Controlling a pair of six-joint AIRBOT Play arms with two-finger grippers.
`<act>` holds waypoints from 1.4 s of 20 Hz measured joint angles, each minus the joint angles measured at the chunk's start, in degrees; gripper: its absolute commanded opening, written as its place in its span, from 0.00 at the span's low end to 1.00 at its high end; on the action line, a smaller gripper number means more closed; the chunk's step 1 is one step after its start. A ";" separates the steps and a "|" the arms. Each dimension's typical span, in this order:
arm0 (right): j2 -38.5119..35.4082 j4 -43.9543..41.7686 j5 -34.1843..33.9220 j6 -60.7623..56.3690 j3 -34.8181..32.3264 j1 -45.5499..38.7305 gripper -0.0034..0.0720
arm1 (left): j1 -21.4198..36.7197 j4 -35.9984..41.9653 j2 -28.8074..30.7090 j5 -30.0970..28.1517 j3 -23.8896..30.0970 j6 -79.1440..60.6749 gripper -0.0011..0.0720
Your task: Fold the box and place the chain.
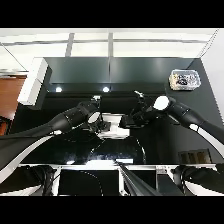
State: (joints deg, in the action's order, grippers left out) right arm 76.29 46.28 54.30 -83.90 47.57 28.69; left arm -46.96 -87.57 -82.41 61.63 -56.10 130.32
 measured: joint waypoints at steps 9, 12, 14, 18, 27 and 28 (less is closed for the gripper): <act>0.00 20.09 -3.78 -23.08 2.32 10.54 0.77 | -0.02 0.02 0.00 -0.07 0.00 0.00 0.05; 0.00 25.64 -4.26 -29.97 2.43 13.75 0.61 | -0.02 0.02 0.00 -0.07 0.00 0.00 0.05; 0.00 28.98 -4.31 -34.32 2.73 15.65 0.51 | -0.02 0.02 0.00 -0.07 0.00 0.00 0.05; 0.44 35.04 -2.60 -41.46 5.11 18.27 0.51 | -0.02 0.00 0.00 -0.02 0.00 0.00 0.05; 4.72 39.74 5.07 -50.25 9.11 19.52 0.51 | -0.02 0.02 0.00 0.04 0.00 0.00 0.05; 5.01 39.65 5.22 -50.60 9.18 19.56 0.51 | -0.02 0.00 0.00 0.04 0.00 0.00 0.05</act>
State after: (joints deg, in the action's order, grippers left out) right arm 81.30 85.93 59.53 -134.50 56.75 48.25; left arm -46.98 -87.57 -82.41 61.67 -56.10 130.32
